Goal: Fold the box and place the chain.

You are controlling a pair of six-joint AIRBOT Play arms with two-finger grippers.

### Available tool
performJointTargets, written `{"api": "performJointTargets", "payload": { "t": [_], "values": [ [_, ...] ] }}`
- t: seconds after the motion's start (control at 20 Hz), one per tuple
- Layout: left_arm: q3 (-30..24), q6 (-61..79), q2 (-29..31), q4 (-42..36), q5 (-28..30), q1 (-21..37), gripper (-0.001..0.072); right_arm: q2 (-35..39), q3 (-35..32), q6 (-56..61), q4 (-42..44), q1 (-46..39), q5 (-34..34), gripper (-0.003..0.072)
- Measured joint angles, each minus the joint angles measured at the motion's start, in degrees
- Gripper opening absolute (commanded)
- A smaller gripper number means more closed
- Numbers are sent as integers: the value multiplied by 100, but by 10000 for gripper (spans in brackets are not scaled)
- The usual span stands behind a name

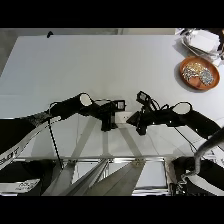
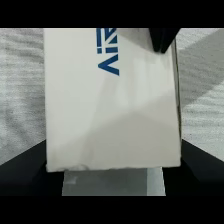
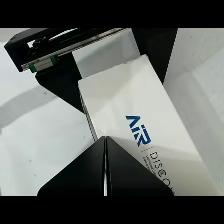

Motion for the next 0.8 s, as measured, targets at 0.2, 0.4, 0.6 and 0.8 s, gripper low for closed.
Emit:
{"api": "performJointTargets", "payload": {
  "t": [0.2,0.4,0.6,0.8],
  "values": [
    [0,2,0,2,0,0,132,-116,-35,0,-48,0,-57,8],
    [0,28,0,20,2,0,132,-328,-39,-2,-59,-4,-9,9],
    [0,-2,0,-2,-2,0,132,-227,-46,-2,-116,0,-85,11],
    [0,-28,0,-20,-4,0,132,236,-44,11,-269,-2,-129,11]
  ]
}}
